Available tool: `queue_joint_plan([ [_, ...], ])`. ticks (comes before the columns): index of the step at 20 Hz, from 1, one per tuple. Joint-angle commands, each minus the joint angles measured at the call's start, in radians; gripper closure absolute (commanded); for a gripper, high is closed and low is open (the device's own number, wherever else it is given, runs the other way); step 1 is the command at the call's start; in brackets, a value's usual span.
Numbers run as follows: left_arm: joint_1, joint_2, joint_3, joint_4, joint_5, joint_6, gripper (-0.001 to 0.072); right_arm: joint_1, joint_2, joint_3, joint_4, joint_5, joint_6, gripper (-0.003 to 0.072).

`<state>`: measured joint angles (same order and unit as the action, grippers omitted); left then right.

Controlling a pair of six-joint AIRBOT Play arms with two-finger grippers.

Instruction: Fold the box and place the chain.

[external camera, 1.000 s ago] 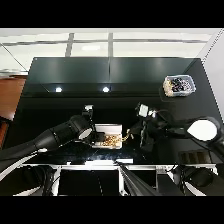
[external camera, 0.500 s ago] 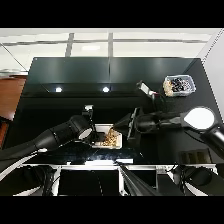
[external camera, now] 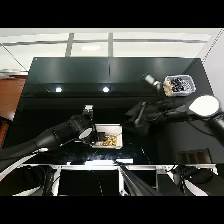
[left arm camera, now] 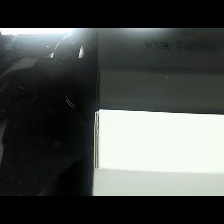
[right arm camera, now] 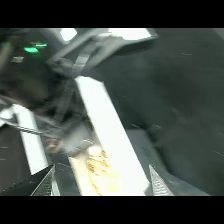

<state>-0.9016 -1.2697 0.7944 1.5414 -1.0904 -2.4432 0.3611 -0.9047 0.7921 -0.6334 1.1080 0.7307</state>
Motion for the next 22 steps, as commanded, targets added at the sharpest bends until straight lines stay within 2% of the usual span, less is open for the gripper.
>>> queue_joint_plan([
  [1, 0.004, -0.004, 0.030, 0.067, 0.008, -0.013, 0.0682, -0.164, 0.024, 0.019, -0.068, 0.097, 0.023, 0.0007],
  [9, 0.011, -0.042, 0.051, 0.010, 0.039, -0.018, 0.0666, -0.206, 0.024, 0.019, -0.104, 0.126, 0.063, 0.0007],
  [10, 0.010, -0.040, 0.056, -0.002, 0.027, -0.017, 0.0551, -0.206, 0.024, 0.019, -0.105, 0.126, 0.063, 0.0007],
  [11, 0.011, -0.033, 0.062, -0.006, 0.013, -0.013, 0.0366, -0.206, 0.024, 0.019, -0.105, 0.127, 0.064, 0.0007],
  [12, 0.011, -0.019, 0.067, -0.005, 0.001, 0.005, 0.0217, -0.206, 0.024, 0.019, -0.105, 0.126, 0.069, 0.0007],
  [13, 0.011, -0.001, 0.069, -0.005, -0.011, 0.029, 0.0192, -0.206, 0.024, 0.019, -0.105, 0.126, 0.071, 0.0007],
  [18, 0.042, 0.167, 0.064, -0.007, -0.167, 0.372, 0.0193, -0.207, 0.024, 0.019, -0.105, 0.126, 0.071, 0.0007],
  [20, 0.093, 0.261, 0.044, -0.016, -0.225, 0.552, 0.0195, -0.208, 0.024, 0.019, -0.106, 0.126, 0.071, 0.0007],
  [22, 0.188, 0.367, -0.004, -0.079, -0.225, 0.753, 0.0195, -0.208, 0.024, 0.019, -0.105, 0.126, 0.071, 0.0006],
])
